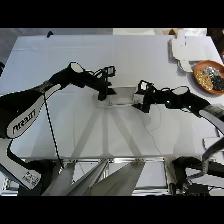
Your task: Fold the box and place the chain.
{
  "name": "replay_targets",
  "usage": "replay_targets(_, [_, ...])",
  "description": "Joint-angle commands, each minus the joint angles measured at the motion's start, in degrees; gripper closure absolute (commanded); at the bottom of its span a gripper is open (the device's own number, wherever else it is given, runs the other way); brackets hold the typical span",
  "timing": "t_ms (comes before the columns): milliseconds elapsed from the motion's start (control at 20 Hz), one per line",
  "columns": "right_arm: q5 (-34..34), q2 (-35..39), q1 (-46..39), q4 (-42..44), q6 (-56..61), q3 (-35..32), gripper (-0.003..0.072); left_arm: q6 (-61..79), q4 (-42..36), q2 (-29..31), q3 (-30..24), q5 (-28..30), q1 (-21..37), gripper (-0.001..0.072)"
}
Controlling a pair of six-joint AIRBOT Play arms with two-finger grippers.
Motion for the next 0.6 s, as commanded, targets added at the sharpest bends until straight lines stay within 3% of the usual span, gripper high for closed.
replay_targets(0, [6.4, -3.0, -1.3, -0.9, -1.7, 3.5, 0.0001, 0.0, 0.0, 0.0, 0.0, -0.1, 0.0, 0.0693])
replay_targets(300, [6.0, -4.7, -1.3, -9.7, 5.0, 4.0, 0.0001, 0.0, 0.0, 0.0, 0.0, -0.2, 0.0, 0.0693])
replay_targets(550, [5.9, -4.5, -1.3, -9.6, 6.4, 4.1, 0.0001, 0.0, 0.0, 0.0, 0.0, -0.1, 0.0, 0.0693])
